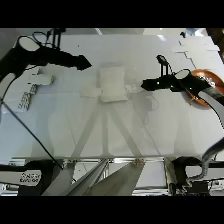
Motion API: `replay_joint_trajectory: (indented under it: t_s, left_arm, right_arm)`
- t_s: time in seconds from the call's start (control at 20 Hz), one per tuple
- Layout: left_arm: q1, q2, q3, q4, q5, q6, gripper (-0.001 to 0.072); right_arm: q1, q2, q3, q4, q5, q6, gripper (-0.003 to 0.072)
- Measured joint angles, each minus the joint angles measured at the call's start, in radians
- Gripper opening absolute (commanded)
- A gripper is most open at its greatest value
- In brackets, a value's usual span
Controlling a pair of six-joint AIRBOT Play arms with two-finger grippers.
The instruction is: Fold the box and place the chain.
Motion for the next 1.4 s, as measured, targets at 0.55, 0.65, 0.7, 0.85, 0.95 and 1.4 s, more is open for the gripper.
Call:
replay_joint_trajectory:
  t_s: [0.55,0.65,0.7,0.85,0.95,1.4]
  left_arm:
    - [-0.091,-0.328,0.241,-0.031,0.018,-0.082,0.0694]
    - [-0.101,-0.34,0.248,-0.018,0.04,-0.092,0.0694]
    - [-0.106,-0.346,0.249,-0.013,0.047,-0.096,0.0694]
    - [-0.117,-0.359,0.253,-0.005,0.059,-0.099,0.0694]
    - [-0.127,-0.367,0.254,-0.001,0.055,-0.1,0.0693]
    - [-0.151,-0.375,0.254,-0.02,-0.056,0.053,0.0487]
  right_arm:
    - [0.0,0.0,0.0,0.0,0.0,0.0,0.0013]
    - [0.0,0.0,0.0,0.0,0.0,0.0,0.0013]
    - [0.0,0.0,0.0,0.0,0.0,0.0,0.0013]
    - [0.0,0.0,0.0,0.0,0.0,0.0,0.0013]
    - [0.0,0.0,0.0,0.0,0.0,0.0,0.0013]
    - [0.0,0.0,0.0,0.0,0.0,0.0,0.0013]
